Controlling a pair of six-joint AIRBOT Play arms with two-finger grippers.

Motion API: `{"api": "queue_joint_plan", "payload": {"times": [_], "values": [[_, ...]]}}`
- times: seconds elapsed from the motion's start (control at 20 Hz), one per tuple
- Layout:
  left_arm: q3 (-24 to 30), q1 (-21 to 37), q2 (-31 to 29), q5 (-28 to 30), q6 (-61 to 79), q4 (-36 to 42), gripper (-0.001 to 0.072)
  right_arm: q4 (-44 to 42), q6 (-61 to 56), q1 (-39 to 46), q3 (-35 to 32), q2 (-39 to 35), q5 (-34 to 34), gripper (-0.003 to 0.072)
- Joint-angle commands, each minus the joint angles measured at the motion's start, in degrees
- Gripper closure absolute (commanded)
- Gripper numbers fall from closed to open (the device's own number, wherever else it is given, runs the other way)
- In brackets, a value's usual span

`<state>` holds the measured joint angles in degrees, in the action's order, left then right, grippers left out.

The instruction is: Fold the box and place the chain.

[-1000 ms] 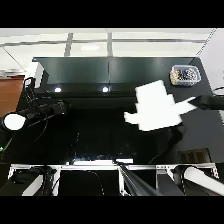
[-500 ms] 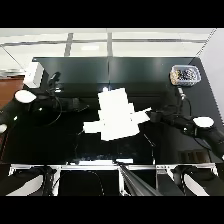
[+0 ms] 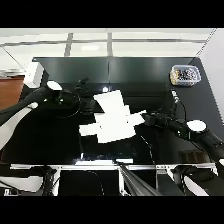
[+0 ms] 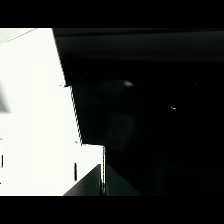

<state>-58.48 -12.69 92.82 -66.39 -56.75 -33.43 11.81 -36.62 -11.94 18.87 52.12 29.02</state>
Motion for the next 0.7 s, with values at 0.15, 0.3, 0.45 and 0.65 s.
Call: {"api": "queue_joint_plan", "payload": {"times": [0.15, 0.3, 0.45, 0.65], "values": [[-10.86, -1.38, 10.82, -19.91, 8.68, 0.42, 0.0045, 0.52, 0.04, -0.28, -0.04, -0.04, 0.33, 0.0672], [-14.8, -2.16, 13.86, -22.93, 9.33, -1.81, 0.0228, 1.33, 0.02, -0.28, -0.04, -0.04, 0.55, 0.0672], [-16.48, -2.38, 14.14, -22.05, 10.05, -3.98, 0.042, 1.33, 0.02, -0.28, -0.04, -0.04, 0.55, 0.0672], [-16.63, -2.32, 14.14, -21.88, 10.34, -4.07, 0.0681, 1.79, 0.02, -0.28, -0.02, -0.04, 0.55, 0.0646]]}}
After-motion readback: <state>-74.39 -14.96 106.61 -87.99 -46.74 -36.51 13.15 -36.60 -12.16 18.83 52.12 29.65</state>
